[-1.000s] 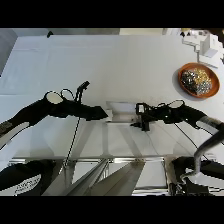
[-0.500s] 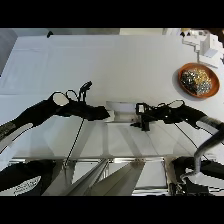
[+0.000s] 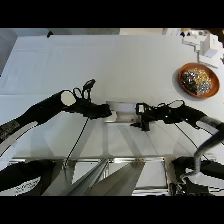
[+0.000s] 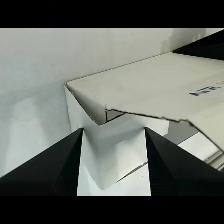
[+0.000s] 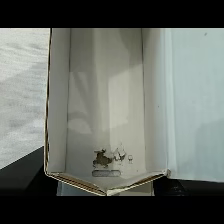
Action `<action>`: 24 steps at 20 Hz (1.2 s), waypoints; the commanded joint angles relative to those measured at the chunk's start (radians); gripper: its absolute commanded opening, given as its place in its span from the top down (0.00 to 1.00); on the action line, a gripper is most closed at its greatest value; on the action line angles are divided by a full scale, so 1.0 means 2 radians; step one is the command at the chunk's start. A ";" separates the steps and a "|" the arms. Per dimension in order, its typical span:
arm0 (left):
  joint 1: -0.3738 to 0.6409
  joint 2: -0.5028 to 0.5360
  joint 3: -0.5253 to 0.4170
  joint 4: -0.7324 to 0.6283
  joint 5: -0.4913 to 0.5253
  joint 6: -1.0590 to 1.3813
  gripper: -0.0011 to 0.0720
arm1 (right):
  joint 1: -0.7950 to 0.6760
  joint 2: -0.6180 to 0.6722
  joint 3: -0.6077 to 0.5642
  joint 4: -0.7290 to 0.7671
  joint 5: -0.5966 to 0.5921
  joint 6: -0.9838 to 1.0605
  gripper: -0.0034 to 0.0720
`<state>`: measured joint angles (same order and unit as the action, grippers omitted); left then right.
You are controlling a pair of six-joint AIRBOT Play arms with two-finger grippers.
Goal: Fold the box and place the chain.
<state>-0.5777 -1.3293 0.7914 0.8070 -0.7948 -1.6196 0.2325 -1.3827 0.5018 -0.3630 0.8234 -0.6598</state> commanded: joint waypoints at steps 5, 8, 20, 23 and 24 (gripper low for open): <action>-0.021 -0.002 0.032 0.105 -0.014 -0.133 0.39 | 0.000 0.000 0.000 0.000 0.000 0.000 0.48; -0.031 -0.014 0.056 0.127 -0.019 -0.168 0.39 | 0.000 0.000 0.000 0.000 0.000 0.000 0.48; -0.081 -0.061 0.093 0.231 -0.062 -0.283 0.39 | 0.000 0.000 0.000 0.000 0.000 0.000 0.48; -0.090 -0.062 0.095 0.247 -0.068 -0.320 0.39 | 0.000 0.000 0.000 0.000 0.000 0.000 0.48; -0.094 -0.067 0.103 0.254 -0.082 -0.326 0.39 | 0.000 0.000 0.000 0.000 0.000 0.000 0.48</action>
<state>-0.7483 -1.4532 0.9813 1.2583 -0.9180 -2.1918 0.2325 -1.3827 0.5018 -0.3634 0.8234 -0.6598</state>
